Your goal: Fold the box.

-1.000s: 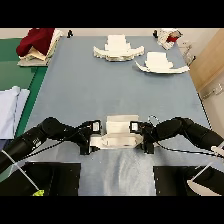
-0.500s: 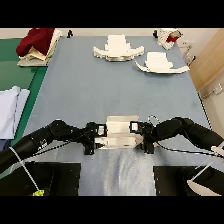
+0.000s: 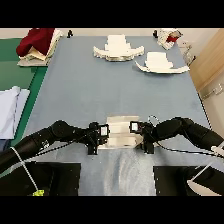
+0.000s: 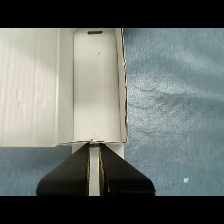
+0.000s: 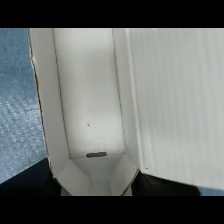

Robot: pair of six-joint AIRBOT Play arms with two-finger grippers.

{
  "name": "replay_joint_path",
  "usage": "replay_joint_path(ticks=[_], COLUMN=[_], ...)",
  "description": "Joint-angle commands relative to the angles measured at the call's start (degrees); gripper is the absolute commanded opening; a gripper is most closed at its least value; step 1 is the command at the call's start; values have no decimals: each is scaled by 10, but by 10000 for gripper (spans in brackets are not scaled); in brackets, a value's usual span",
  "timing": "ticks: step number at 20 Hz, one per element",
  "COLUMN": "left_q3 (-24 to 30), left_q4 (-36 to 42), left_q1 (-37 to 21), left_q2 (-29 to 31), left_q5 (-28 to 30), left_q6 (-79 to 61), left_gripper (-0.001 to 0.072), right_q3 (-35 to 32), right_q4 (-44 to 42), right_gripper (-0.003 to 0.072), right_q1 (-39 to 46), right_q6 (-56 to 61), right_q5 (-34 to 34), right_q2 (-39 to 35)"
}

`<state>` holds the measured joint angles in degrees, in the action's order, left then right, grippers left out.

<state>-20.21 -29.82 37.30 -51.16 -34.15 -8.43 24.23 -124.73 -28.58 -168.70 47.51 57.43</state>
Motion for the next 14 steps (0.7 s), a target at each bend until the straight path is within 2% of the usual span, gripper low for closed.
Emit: replay_joint_path(ticks=[1, 4, 9, 10, 11, 12, 14], left_q3=[-8, -22, -22, -22, -22, -22, -22], left_q4=[32, 35, 40, 42, 44, 46, 46], left_q1=[2, 3, 3, 2, 3, 3, 3], left_q2=[-21, -48, -54, -54, -54, -54, -54], left_q5=[2, 1, 0, -2, -8, -10, -10], left_q6=[-3, -8, -12, -12, -12, -12, -12], left_gripper=[92, 92, 98, 283, 502, 538, 538], right_q3=[0, 0, 0, 0, 0, 0, 0], right_q4=[0, 0, 0, 0, 0, 0, 0], right_gripper=[449, 450, 450, 450, 450, 450, 449], right_q1=[-1, -1, -1, -1, -1, -1, -1], right_q6=[0, 0, 0, 0, 0, 0, 0], right_q5=[0, 0, 0, 0, 0, 0, 0], right_q2=[0, 0, 0, 0, 0, 0, 0])
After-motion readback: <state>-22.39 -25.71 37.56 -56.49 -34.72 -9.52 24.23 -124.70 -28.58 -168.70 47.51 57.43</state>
